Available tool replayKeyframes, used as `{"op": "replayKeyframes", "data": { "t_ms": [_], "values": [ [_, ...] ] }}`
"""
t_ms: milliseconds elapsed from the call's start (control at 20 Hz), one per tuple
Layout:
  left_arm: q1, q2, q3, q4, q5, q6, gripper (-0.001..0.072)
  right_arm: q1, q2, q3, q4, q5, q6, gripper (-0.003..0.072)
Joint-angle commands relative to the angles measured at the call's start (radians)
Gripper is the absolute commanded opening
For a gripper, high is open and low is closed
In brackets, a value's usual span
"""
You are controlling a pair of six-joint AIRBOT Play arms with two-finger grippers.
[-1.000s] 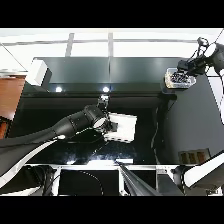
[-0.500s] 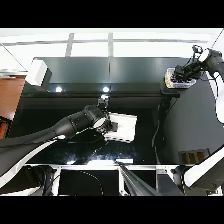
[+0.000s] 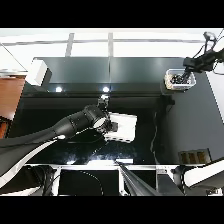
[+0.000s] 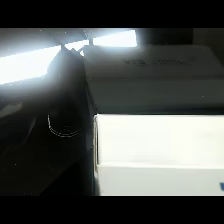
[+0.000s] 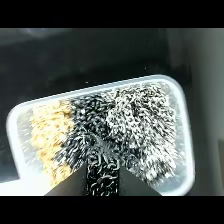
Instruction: Fold the box and place the chain.
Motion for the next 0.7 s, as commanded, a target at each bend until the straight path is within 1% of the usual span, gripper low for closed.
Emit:
{"op": "replayKeyframes", "data": {
  "t_ms": [0, 100, 250, 400, 500, 650],
  "values": [
    [0.000, -0.001, 0.001, 0.000, 0.000, 0.002, 0.0030, -0.003, 0.134, 0.001, 0.032, 0.015, -0.024, 0.0039],
    [0.001, -0.001, 0.001, 0.000, 0.008, 0.002, 0.0030, -0.002, 0.222, 0.001, 0.090, 0.023, -0.035, 0.0040],
    [0.001, -0.001, 0.001, 0.000, 0.007, 0.001, 0.0030, 0.007, 0.370, 0.000, 0.168, 0.067, -0.068, 0.0048],
    [0.001, -0.001, 0.001, 0.000, 0.003, 0.002, 0.0030, 0.008, 0.522, 0.000, 0.267, 0.071, -0.092, 0.0048],
    [0.000, -0.001, 0.001, 0.000, -0.001, 0.002, 0.0030, 0.008, 0.608, -0.003, 0.301, 0.094, -0.091, 0.0048],
    [0.000, -0.001, 0.001, 0.000, 0.000, 0.002, 0.0030, 0.021, 0.737, -0.073, 0.363, 0.124, -0.108, 0.0048]
  ]
}}
